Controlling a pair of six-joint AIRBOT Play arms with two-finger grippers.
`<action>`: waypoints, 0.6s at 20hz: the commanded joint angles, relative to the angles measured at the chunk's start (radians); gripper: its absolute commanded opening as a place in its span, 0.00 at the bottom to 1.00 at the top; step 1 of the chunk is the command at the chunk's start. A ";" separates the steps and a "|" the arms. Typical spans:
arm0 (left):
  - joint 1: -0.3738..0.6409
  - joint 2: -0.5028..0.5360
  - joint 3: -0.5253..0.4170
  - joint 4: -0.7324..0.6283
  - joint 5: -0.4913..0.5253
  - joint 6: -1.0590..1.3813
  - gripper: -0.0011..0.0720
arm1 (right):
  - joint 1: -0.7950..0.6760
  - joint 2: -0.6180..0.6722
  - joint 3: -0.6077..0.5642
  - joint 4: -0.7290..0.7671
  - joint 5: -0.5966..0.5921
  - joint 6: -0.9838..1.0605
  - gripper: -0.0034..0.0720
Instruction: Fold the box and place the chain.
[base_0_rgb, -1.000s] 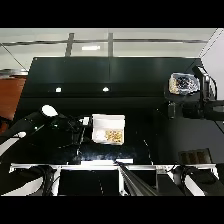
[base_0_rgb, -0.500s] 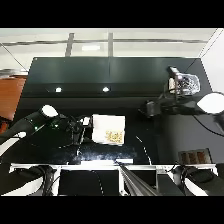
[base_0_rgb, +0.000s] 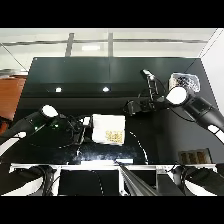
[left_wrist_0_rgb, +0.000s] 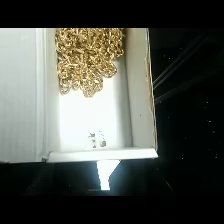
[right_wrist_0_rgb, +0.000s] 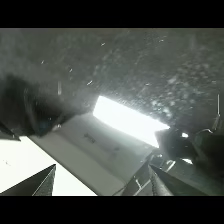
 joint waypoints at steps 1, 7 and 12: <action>0.000 -0.001 0.000 -0.003 0.010 -0.003 0.68 | 0.034 -0.020 0.007 0.021 0.008 -0.082 0.96; 0.000 -0.001 0.000 -0.003 0.010 -0.003 0.68 | 0.049 -0.019 0.007 0.077 0.129 -0.263 0.96; 0.000 -0.001 0.000 -0.004 0.010 -0.003 0.68 | 0.050 -0.008 0.007 0.074 0.294 -0.354 0.96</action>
